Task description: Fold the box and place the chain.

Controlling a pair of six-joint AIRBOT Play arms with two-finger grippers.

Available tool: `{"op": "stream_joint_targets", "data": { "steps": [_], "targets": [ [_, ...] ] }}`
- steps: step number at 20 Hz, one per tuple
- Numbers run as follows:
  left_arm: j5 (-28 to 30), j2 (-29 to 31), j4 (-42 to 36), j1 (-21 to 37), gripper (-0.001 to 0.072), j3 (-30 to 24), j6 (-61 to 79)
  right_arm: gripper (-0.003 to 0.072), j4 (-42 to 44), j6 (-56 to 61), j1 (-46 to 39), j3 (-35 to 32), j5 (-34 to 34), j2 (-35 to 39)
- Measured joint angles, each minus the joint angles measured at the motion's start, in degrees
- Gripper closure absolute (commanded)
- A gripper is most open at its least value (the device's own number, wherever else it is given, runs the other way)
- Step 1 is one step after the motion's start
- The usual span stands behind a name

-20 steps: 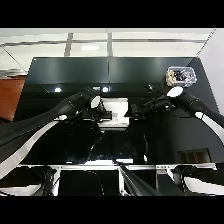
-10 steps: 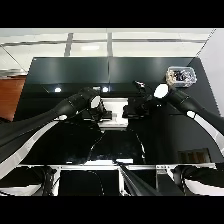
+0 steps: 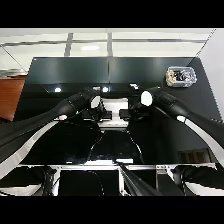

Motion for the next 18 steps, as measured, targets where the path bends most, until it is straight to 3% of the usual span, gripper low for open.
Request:
{"op": "stream_joint_targets", "data": {
  "steps": [5, 7, 9, 14, 15, 16, 17, 18],
  "targets": [
    [0.00, 0.00, -0.02, 0.00, 0.0682, 0.00, 0.00, 0.0334, -7.72, 9.40, 4.13, 4.87, 3.87, -4.55],
    [0.02, 0.00, -0.02, 0.00, 0.0682, 0.00, 0.00, 0.0468, -9.33, 12.41, 4.94, 5.73, 4.92, -5.86],
    [0.02, 0.00, -0.02, 0.00, 0.0682, 0.02, -0.04, 0.0671, -9.97, 13.99, 5.38, 6.16, 5.33, -6.51],
    [0.11, 0.00, -0.13, 0.00, 0.0682, 0.02, -0.15, 0.0652, -10.51, 16.41, 5.77, 6.56, 6.19, -7.08],
    [0.11, 0.00, -0.13, 0.00, 0.0682, 0.02, -0.13, 0.0481, -10.49, 16.50, 5.77, 6.62, 6.32, -7.13],
    [0.07, 0.00, 0.00, 0.00, 0.0682, 0.02, 0.07, 0.0467, -10.34, 16.46, 5.79, 6.62, 7.02, -7.32],
    [0.09, 0.00, 0.02, 0.00, 0.0682, 0.02, 0.09, 0.0524, -10.29, 16.61, 5.84, 6.82, 7.69, -7.30],
    [0.09, 0.00, 0.02, 0.00, 0.0682, 0.02, 0.07, 0.0671, -10.05, 16.70, 5.84, 6.99, 6.95, -7.23]
  ]
}}
